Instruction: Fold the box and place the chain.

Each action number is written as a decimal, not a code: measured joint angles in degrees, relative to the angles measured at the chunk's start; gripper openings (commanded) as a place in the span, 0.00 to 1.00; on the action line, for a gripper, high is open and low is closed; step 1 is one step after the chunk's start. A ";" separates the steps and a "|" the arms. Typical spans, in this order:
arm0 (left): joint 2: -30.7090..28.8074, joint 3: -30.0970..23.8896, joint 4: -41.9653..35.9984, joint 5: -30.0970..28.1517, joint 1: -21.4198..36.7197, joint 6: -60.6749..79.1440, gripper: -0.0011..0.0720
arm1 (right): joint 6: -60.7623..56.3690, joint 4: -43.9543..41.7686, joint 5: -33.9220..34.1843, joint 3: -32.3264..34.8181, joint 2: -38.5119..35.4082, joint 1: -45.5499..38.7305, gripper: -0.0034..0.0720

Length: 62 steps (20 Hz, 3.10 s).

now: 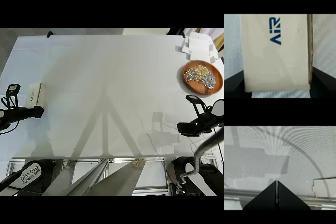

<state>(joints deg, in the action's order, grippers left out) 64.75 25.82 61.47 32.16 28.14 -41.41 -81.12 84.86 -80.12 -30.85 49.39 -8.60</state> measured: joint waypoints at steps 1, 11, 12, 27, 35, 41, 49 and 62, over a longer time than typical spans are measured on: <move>-0.46 -0.02 0.39 0.39 -0.20 -0.22 0.97 | 0.02 0.00 0.00 0.00 0.00 0.00 0.07; -12.44 -0.07 2.16 0.44 -3.04 -0.63 0.97 | 0.02 -0.02 0.00 0.00 0.00 0.00 0.07; -12.94 -0.07 2.36 0.79 -3.13 -0.70 0.97 | 0.02 0.00 0.00 0.00 0.00 0.00 0.07; -17.99 -0.07 2.51 1.92 -3.28 -1.27 0.97 | 0.02 -0.02 0.00 0.00 0.00 0.00 0.07; -26.10 -0.09 2.05 2.43 -3.28 -0.33 0.31 | 0.02 -0.02 0.00 0.00 0.00 0.00 0.07; -28.11 -0.09 1.33 7.87 -8.90 4.07 0.02 | 0.02 -0.02 0.00 0.00 0.00 0.00 0.07; -26.73 -0.09 1.62 22.18 -21.20 -10.19 0.02 | 0.02 -0.02 0.00 0.00 0.00 0.00 0.07; -25.70 -0.07 5.97 34.93 -22.60 -26.21 0.03 | 0.02 -0.02 0.00 0.00 0.00 0.00 0.07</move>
<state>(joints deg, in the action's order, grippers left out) 39.05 25.76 67.44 67.09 5.54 -67.61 -81.10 84.84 -80.12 -30.85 49.39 -8.60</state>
